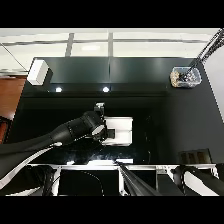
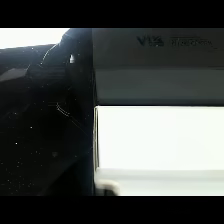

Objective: Fold the box and place the chain.

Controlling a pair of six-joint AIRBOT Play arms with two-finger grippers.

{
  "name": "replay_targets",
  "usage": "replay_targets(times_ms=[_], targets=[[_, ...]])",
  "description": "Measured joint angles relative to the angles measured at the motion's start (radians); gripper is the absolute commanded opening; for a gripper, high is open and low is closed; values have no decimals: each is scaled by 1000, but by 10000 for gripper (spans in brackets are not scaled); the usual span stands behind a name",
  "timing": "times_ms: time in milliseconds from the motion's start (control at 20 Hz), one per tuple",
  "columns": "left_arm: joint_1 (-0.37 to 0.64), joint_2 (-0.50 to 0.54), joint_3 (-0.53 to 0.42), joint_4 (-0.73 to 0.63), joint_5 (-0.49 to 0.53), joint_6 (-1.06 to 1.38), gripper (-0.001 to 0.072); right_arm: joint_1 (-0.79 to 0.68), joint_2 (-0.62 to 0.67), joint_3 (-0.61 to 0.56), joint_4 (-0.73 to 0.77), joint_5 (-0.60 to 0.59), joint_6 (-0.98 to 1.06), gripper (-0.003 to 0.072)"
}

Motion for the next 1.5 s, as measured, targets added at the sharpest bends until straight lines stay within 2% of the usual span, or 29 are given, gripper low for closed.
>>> replay_targets(times_ms=[300,650,1100,1300,1500], targets=[[0,0,0,0,-2,0,28,165,203,-231,87,168,-119,45],[0,0,0,0,-1,0,29,399,259,-457,224,288,-165,45],[0,0,0,0,3,0,28,518,187,-517,430,198,-182,45],[0,0,0,0,3,0,28,544,140,-519,460,177,-182,45],[0,0,0,0,2,0,28,574,105,-528,427,165,-182,45]])
